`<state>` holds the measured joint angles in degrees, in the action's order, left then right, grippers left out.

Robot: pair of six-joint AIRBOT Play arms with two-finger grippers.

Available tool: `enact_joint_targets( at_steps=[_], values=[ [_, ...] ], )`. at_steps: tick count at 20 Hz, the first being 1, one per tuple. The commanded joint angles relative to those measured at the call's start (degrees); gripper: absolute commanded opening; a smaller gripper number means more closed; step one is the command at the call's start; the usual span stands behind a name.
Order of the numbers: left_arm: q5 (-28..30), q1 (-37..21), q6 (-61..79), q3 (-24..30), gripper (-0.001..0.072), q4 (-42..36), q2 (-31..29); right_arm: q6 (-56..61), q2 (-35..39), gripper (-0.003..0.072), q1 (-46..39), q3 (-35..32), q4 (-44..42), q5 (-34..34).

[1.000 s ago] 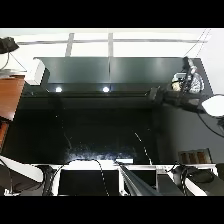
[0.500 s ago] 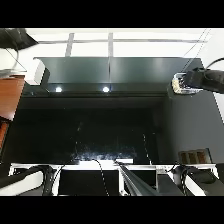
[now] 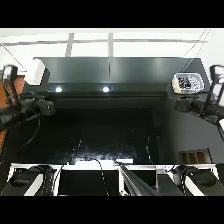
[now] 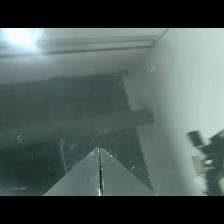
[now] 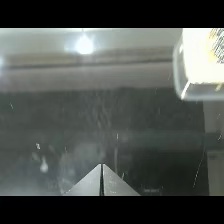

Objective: Fold the box and place the chain.

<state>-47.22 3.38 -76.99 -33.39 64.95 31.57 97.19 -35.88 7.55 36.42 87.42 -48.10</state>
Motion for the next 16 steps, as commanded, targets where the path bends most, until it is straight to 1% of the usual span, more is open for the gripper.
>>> enact_joint_targets(
  at_steps=[1, 16],
  values=[
    [1.4, 0.55, -1.09, 5.42, 0.003, 2.14, -4.42, 0.72, 0.52, 0.0017, 1.14, -3.21, 0.79, 1.86],
    [1.2, 0.59, -1.09, 5.42, 0.0032, 1.68, -4.26, 0.72, 0.52, 0.0017, 1.14, -3.21, 0.74, 1.86]
  ],
)
